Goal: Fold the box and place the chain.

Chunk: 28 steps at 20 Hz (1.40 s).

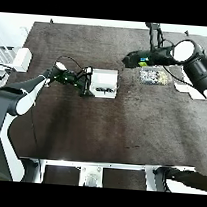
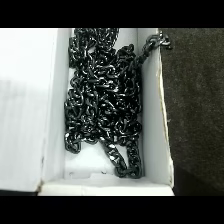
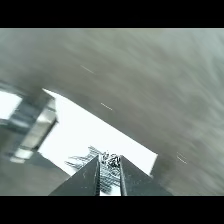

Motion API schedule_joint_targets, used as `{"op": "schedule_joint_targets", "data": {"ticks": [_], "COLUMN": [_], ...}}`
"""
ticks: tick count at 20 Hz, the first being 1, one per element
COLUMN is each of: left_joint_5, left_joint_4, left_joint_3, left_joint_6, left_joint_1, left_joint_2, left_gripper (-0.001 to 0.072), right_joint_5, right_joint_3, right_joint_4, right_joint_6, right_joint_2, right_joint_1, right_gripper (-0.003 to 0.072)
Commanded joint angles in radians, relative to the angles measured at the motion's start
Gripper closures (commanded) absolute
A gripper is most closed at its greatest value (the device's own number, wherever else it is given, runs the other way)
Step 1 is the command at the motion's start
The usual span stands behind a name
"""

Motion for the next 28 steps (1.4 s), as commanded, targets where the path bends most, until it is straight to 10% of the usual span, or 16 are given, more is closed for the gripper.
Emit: {"op": "schedule_joint_targets", "data": {"ticks": [1,16,19,28], "left_joint_5": [0.000,0.000,0.000,0.000], "left_joint_4": [0.001,0.001,0.000,0.001], "left_joint_3": [0.000,0.000,0.000,0.000], "left_joint_6": [0.000,0.000,0.000,0.000], "left_joint_1": [0.001,0.001,0.001,0.001], "left_joint_2": [0.000,0.000,0.000,0.000], "left_gripper": [0.0234,0.0234,0.0234,0.0234], "right_joint_5": [-0.021,-0.101,-0.133,0.026], "right_joint_3": [0.032,-0.129,-0.126,-0.135], "right_joint_4": [0.012,0.046,0.047,0.056], "right_joint_6": [-0.017,-0.043,-0.052,-0.068], "right_joint_2": [0.028,-0.219,-0.218,-0.168], "right_joint_1": [0.094,0.094,0.072,0.061], "right_gripper": [0.0676,0.0674,0.0393,0.0391]}}
